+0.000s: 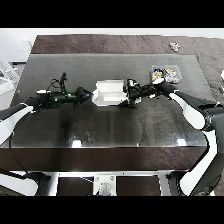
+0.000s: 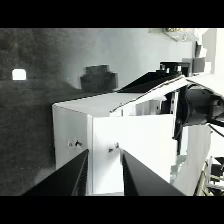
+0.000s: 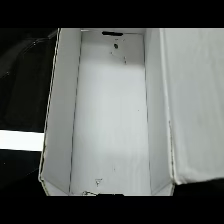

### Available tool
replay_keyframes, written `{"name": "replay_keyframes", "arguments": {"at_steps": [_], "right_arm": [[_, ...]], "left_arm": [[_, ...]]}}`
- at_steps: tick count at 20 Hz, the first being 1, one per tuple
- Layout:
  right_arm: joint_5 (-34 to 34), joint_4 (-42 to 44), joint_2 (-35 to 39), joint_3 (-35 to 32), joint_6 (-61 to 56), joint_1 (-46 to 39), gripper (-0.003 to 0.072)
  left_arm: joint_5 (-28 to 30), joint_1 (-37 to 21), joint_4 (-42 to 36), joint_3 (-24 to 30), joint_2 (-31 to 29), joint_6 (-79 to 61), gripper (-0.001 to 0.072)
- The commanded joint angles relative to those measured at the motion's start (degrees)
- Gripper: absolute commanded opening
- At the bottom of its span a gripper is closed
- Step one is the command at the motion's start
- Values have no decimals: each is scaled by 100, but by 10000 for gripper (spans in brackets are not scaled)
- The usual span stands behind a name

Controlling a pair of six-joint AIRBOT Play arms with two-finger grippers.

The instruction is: Fold the box and place the chain.

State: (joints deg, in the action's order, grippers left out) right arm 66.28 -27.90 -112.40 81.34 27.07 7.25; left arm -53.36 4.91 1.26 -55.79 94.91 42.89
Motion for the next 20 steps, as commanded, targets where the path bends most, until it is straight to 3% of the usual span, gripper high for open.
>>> {"name": "replay_keyframes", "arguments": {"at_steps": [1,20], "right_arm": [[2,0,-2,-2,-2,0,590],[2,0,-2,-2,0,0,590]], "left_arm": [[-74,9,-208,-4,-2,-101,257],[302,142,-92,-4,39,-92,258]]}}
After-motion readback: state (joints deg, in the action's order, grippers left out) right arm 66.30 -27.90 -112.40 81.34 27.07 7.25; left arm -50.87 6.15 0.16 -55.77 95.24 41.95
